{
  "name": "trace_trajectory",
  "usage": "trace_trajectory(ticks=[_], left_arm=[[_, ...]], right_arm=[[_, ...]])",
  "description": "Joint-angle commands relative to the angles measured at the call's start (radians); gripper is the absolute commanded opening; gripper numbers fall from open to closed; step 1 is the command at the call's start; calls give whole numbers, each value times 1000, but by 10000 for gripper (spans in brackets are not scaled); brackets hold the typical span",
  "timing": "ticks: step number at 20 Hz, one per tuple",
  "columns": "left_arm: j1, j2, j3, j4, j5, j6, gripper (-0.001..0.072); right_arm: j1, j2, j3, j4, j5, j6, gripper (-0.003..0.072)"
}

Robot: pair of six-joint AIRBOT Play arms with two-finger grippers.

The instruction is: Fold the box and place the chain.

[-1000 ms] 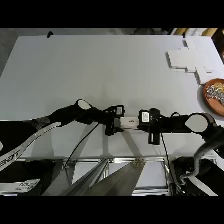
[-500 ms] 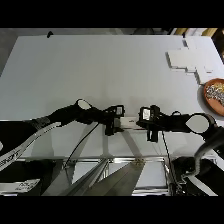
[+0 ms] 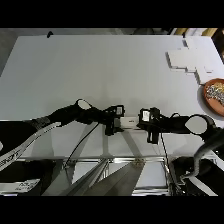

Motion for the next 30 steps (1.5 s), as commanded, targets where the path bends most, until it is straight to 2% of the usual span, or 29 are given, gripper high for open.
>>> trace_trajectory(ticks=[1,10,19,24,30], left_arm=[[0,1,0,0,0,0,312],[0,1,0,0,0,0,312],[0,1,0,0,0,0,312],[0,1,0,0,0,0,312],[0,1,0,0,0,0,312]], right_arm=[[0,-1,-11,0,3,0,16],[0,-1,-32,-1,5,1,16],[0,-1,-69,1,-42,1,16],[0,26,-69,161,-43,-87,15],[-1,16,-69,90,-124,-29,16]])
